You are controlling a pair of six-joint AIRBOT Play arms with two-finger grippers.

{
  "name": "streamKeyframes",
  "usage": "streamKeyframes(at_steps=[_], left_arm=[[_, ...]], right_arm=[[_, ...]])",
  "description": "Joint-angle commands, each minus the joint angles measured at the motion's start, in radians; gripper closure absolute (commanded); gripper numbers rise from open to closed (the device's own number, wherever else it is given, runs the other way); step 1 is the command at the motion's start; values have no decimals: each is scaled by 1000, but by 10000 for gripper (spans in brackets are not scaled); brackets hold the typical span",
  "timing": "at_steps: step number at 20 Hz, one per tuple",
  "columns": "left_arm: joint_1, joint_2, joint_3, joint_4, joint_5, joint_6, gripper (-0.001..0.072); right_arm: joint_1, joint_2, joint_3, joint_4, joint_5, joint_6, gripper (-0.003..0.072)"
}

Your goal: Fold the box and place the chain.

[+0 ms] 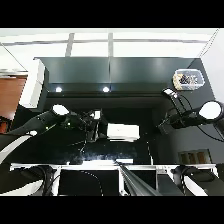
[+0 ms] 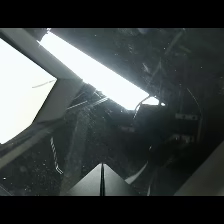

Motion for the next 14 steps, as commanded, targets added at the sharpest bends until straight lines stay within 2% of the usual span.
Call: streamKeyframes(at_steps=[1, 2, 3, 7, 8, 11, 14], left_arm=[[2, 3, 0, 28, -39, -1, 200], [2, 9, 0, 58, -48, -1, 33], [5, 23, 1, 96, -46, -49, -8], [30, 155, 26, 416, -45, -337, -9], [38, 204, 36, 451, -55, -378, -8], [16, 293, 82, 414, -55, -455, -5], [-89, 235, 152, 433, -25, -571, -4]], right_arm=[[3, 0, -1, 2, -3, 2, 677], [3, 0, -1, 2, 0, 3, 677], [3, 0, -1, 1, 0, 2, 677], [-8, 1, 2, -13, -2, 6, 677], [-18, 1, 2, -13, -5, 10, 677], [-59, 1, 2, -16, -43, 18, 677], [-116, 1, 2, -52, -132, 82, 677]])
